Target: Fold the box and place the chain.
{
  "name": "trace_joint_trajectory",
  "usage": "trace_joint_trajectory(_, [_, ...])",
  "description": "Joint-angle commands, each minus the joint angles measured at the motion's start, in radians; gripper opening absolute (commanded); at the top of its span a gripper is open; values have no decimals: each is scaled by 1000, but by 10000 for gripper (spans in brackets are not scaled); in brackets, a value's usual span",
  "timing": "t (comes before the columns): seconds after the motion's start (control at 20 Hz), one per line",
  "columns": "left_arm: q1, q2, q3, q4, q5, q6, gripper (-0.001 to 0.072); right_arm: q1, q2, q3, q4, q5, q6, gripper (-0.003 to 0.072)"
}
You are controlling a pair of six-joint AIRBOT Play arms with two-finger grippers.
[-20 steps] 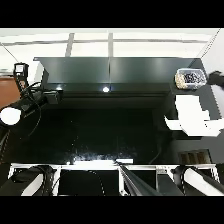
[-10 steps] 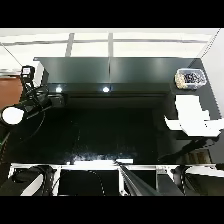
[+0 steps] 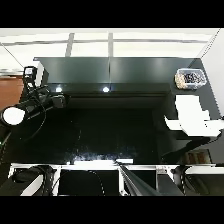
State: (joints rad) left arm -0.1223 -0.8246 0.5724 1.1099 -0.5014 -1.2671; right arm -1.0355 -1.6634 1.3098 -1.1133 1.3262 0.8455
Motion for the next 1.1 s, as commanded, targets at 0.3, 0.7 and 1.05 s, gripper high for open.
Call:
trace_joint_trajectory(0.3, [-1,0,0,0,6,5,715,10,13,-16,166,160,-17,6])
trace_joint_trajectory(0.7, [-3,-31,0,-14,57,4,713,243,195,-352,629,144,-67,11])
trace_joint_trajectory(1.05, [-152,-165,18,-237,34,6,713,695,681,-766,695,-367,-65,11])
